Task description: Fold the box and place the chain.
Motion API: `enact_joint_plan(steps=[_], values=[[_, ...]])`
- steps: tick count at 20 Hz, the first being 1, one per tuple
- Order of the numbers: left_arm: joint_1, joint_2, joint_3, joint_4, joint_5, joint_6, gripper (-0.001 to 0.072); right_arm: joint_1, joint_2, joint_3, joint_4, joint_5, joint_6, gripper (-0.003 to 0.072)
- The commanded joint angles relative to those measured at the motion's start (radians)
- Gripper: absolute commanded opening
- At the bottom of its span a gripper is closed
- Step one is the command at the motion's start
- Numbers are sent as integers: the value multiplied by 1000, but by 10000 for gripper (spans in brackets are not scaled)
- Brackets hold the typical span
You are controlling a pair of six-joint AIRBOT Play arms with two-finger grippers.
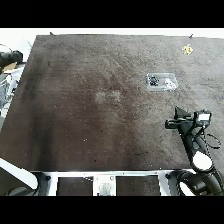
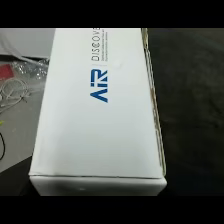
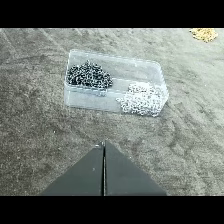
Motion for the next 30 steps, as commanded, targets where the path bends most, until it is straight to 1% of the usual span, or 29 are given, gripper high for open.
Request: enact_joint_plan(steps=[1,7,10,14,21,22,23,26,27,28,29,30], values=[[10,-82,1,34,26,-35,9,1,0,-1,0,2,0,0],[10,-144,11,32,33,-34,10,1,0,0,0,2,67,0],[10,-150,29,33,43,-27,10,1,0,-1,0,2,67,0],[10,-160,31,42,3,-27,9,1,0,-1,0,2,68,0],[9,-160,32,41,6,4,13,1,0,-1,0,2,67,0],[9,-160,32,42,9,3,54,1,0,0,0,2,67,0],[9,-161,32,43,14,3,117,1,0,-1,0,2,67,0],[9,-161,32,59,28,-1,238,1,0,0,0,2,68,0],[9,-163,32,65,34,-1,398,1,0,0,0,2,68,0],[9,-164,32,86,51,-4,642,1,0,0,0,2,67,0],[9,-163,32,90,61,-2,696,1,0,0,0,2,68,0],[9,-163,32,90,76,-1,720,1,0,0,0,2,68,0]])
